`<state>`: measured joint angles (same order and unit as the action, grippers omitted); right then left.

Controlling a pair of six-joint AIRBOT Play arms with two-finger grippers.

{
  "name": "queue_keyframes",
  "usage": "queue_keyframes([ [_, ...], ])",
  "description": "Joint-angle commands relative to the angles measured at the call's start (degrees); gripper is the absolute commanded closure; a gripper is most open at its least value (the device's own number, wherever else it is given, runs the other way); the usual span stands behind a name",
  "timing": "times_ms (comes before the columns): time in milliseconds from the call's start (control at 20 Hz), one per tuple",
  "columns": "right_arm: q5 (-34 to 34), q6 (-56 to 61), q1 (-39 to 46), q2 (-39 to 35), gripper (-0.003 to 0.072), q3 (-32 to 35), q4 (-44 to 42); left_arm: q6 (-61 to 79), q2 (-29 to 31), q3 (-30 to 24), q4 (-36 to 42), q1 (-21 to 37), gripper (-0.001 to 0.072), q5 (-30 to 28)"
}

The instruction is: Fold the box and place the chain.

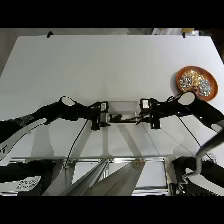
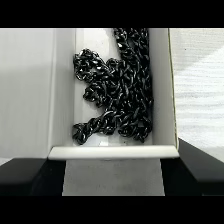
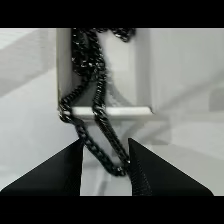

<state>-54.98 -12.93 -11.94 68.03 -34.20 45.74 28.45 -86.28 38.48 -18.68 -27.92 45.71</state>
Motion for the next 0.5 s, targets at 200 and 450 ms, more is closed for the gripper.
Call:
queue_keyframes([
  [200, 1.0, -2.4, -2.1, 3.7, 0.0535, 0.5, -1.6, 0.0, 0.0, 0.0, 0.0, 0.0, 0.0700, 0.0],
  [450, 1.7, 2.1, -2.1, -1.2, 0.0665, 0.3, 6.0, 0.0, 0.0, 0.0, 0.0, 0.0, 0.0700, 0.0],
])
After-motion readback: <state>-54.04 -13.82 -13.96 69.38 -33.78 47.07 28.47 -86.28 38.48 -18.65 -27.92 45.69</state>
